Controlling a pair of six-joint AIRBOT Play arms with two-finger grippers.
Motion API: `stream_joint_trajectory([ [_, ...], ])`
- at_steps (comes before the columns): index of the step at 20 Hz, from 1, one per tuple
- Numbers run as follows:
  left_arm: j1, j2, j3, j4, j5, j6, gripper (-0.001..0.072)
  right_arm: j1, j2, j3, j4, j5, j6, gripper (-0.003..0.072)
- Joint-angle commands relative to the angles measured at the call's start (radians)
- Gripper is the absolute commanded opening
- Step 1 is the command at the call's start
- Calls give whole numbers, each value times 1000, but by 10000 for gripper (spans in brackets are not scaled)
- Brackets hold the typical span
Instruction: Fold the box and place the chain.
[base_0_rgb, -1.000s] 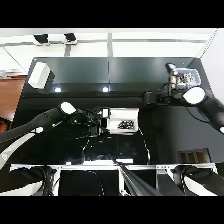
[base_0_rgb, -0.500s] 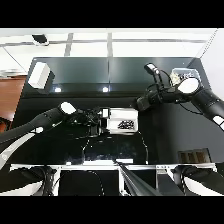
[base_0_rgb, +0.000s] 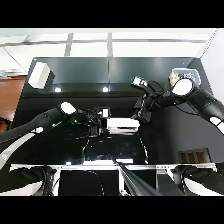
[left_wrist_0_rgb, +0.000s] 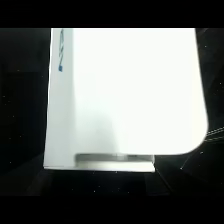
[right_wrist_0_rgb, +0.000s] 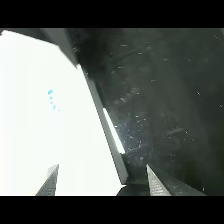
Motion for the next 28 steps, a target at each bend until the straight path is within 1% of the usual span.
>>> stream_joint_trajectory([
  [1,0,-1,0,0,0,0,330,19,0,-17,0,10,-106,613],
  [6,-4,-1,0,0,0,0,330,78,0,-34,-2,6,-106,613],
  [13,-6,-1,0,0,0,0,330,79,22,-34,-2,57,-106,612],
  [20,-6,-1,0,0,-1,0,330,82,21,-41,-47,36,-101,611],
  [21,-6,-1,0,0,-1,0,330,86,21,-41,-51,37,-100,470],
  [22,-6,-1,0,0,-1,0,330,92,21,-41,-54,36,-87,281],
  [23,-6,-1,0,0,-1,0,330,97,21,-41,-55,36,-85,236],
  [28,-6,-1,0,0,-1,0,330,104,21,-41,-58,31,-59,235],
])
